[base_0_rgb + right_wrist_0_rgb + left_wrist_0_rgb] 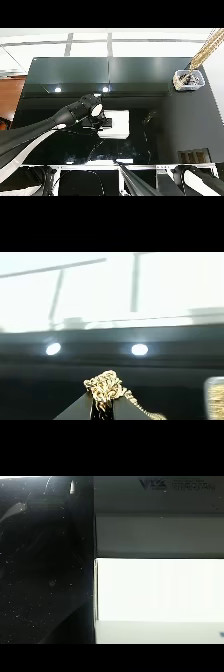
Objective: Fold the box and place the chain.
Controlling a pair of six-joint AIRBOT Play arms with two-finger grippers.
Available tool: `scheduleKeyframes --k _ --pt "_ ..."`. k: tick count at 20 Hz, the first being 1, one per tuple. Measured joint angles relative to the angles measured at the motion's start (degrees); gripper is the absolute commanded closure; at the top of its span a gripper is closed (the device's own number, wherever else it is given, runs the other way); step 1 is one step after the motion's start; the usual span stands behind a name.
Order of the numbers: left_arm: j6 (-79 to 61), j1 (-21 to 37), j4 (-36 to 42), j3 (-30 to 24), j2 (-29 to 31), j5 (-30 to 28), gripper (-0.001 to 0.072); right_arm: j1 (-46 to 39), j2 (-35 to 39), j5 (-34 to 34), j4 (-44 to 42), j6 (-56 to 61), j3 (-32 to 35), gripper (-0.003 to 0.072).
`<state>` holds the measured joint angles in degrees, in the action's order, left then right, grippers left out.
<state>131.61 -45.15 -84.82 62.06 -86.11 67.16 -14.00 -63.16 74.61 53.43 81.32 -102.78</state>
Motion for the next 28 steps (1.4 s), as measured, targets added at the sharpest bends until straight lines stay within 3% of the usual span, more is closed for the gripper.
scheduleKeyframes --k 5,9,17,24,28 --pt "0.1 0.0 0.0 0.0 0.0 0.0 0.0683 8.7 3.3 9.6 -4.8 -1.8 1.1 0.0677" --pt "0.0 0.0 0.0 0.0 0.0 0.0 0.0683 20.4 3.8 12.3 -6.5 -2.1 4.8 0.0677" --pt "0.0 0.0 0.0 0.0 0.0 0.0 0.0683 35.8 3.9 3.7 -7.4 -1.4 17.7 0.0677" --pt "0.0 0.0 0.0 0.0 0.0 0.0 0.0683 38.2 3.9 -2.6 -6.9 -0.3 30.8 0.0676" --pt "0.0 0.0 0.0 0.0 0.0 0.0 0.0683 38.4 3.9 -2.6 -3.8 1.3 33.4 0.0676"
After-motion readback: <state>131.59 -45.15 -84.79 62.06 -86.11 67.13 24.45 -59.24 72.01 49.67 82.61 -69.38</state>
